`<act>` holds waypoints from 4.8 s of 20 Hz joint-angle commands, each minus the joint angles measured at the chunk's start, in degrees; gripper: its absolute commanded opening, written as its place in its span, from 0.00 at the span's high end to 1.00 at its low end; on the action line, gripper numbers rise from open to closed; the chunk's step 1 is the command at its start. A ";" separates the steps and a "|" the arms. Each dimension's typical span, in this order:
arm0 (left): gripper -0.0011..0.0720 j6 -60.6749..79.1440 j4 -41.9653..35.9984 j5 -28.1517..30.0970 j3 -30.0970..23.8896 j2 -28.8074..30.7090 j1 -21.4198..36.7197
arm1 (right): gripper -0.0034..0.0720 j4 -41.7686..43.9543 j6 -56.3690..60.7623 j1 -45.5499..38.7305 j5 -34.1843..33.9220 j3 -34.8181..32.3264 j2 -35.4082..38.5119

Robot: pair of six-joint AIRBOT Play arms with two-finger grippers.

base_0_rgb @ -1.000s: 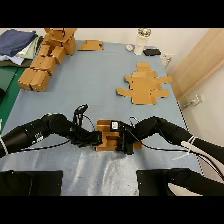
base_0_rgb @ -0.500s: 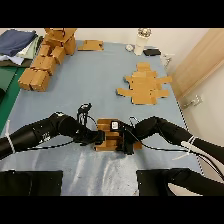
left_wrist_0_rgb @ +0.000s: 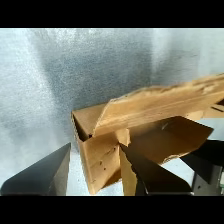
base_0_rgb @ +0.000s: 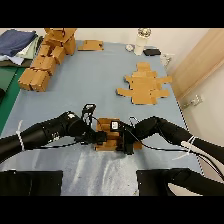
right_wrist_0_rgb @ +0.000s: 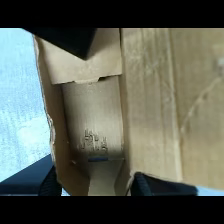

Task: Fold the box.

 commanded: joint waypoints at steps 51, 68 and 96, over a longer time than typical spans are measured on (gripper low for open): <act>0.61 -17.97 20.31 -32.35 23.76 -13.97 -10.69 | 0.33 0.02 0.02 0.04 0.00 0.00 -0.02; 0.97 -14.47 20.61 -33.51 23.76 -11.98 -10.67 | 0.33 0.00 0.02 0.04 0.00 0.00 -0.02; 0.97 68.52 -21.33 -8.83 -10.88 15.26 16.83 | 0.33 0.00 0.02 0.04 0.00 0.00 -0.02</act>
